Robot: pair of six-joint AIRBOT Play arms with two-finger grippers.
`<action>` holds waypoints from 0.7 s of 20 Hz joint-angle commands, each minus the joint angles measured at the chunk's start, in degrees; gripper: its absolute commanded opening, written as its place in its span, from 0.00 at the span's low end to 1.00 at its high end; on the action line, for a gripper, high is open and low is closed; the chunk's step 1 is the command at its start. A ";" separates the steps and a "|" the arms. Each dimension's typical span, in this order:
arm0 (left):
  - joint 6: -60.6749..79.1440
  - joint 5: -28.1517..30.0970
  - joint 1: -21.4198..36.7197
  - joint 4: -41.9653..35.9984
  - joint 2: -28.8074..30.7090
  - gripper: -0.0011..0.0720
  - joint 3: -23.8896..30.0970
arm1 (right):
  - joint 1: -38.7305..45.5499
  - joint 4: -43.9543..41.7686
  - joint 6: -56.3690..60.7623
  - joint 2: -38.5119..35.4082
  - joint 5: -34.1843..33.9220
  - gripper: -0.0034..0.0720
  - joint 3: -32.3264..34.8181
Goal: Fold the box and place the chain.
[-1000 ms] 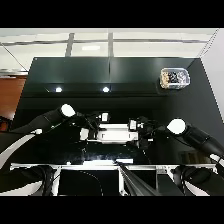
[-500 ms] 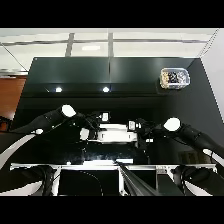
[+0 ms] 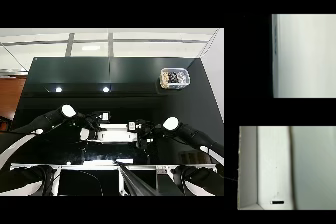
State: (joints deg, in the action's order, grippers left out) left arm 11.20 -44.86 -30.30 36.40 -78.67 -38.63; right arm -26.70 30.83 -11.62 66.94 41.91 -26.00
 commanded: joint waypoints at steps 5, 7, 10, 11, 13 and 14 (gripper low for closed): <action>-0.13 0.15 -0.02 0.00 -0.04 0.05 0.00 | -0.46 0.55 0.04 0.37 -0.61 0.97 0.02; -0.13 0.15 -0.02 0.00 -0.04 0.05 0.00 | -1.84 2.49 0.92 0.48 -1.29 0.97 0.02; -0.13 0.15 -0.02 0.00 -0.04 0.05 0.00 | -2.45 3.26 1.95 0.59 -2.16 0.97 0.02; -0.13 0.13 -0.02 0.00 -0.04 0.05 0.00 | -2.45 3.23 2.14 0.59 -2.29 0.97 0.02; -0.15 0.13 -0.02 0.00 -0.04 0.05 0.00 | -2.25 2.58 2.19 0.57 -2.49 0.97 0.00; -0.15 0.13 -0.02 0.02 -0.04 0.05 0.00 | -1.88 2.29 2.16 0.57 -2.36 0.97 0.00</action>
